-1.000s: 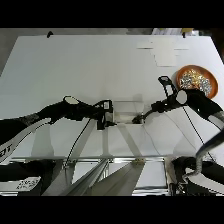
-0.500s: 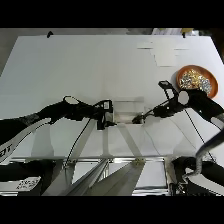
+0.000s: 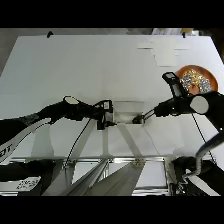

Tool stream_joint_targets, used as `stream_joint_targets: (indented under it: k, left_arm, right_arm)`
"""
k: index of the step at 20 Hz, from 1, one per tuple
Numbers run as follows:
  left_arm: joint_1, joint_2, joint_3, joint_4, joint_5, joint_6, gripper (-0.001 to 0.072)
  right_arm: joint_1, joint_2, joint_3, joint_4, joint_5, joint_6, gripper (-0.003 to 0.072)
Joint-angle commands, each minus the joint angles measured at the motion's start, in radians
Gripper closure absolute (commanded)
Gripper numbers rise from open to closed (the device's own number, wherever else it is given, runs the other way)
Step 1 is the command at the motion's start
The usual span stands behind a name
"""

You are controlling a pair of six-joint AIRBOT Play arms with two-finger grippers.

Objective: Fold the box and place the chain.

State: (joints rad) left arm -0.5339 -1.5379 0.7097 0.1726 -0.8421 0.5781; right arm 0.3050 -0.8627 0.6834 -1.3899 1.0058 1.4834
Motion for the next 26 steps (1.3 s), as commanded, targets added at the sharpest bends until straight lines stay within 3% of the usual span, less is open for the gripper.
stream_joint_targets:
  k: [1,7,14,26]
  left_arm:
    - [0.0,0.0,0.001,0.0,0.0,0.0,0.0501]
    - [0.0,0.0,0.001,0.0,0.0,0.0,0.0501]
    - [0.0,0.0,0.001,0.0,0.0,0.0,0.0501]
    - [0.0,0.0,0.001,0.0,0.0,0.0,0.0501]
  right_arm:
    - [0.063,0.127,0.001,0.134,-0.004,-0.038,0.0678]
    - [0.128,0.193,0.001,0.357,-0.031,-0.106,0.0678]
    - [0.138,0.193,0.001,0.633,-0.154,-0.266,0.0678]
    - [0.138,0.192,0.001,0.817,-0.221,-0.47,0.0678]
